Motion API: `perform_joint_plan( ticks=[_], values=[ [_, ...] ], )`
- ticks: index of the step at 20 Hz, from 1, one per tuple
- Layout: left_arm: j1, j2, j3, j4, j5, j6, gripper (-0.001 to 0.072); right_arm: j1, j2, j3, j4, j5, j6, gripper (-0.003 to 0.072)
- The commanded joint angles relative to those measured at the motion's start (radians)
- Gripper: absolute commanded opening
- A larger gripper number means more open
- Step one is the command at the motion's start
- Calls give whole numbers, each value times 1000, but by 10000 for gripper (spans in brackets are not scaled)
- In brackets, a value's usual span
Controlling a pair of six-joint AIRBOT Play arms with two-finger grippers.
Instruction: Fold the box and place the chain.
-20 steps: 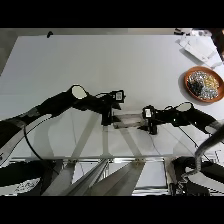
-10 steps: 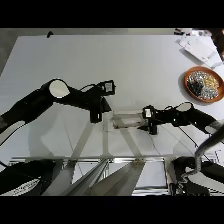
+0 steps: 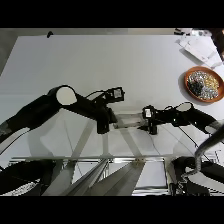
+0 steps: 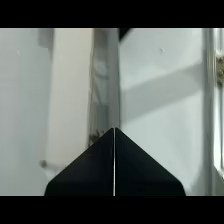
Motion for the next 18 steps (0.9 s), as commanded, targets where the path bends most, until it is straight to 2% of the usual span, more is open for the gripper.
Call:
perform_joint_plan(
  ticks=[1,4,6,8,13,18],
  values=[
    [-62,-75,0,-33,290,-40,1,-1,1,0,1,0,0,443],
    [-54,-147,0,-31,442,-133,1,-1,1,0,0,0,0,443],
    [-45,-186,0,-28,490,-178,1,-1,1,0,0,1,0,443],
    [-35,-220,0,-17,485,-210,1,-1,1,0,0,0,0,443],
    [-34,-293,0,-6,390,-239,1,-1,1,0,0,0,0,443],
    [-34,-269,1,-7,408,-238,2,-1,1,0,1,1,0,443]
  ],
)
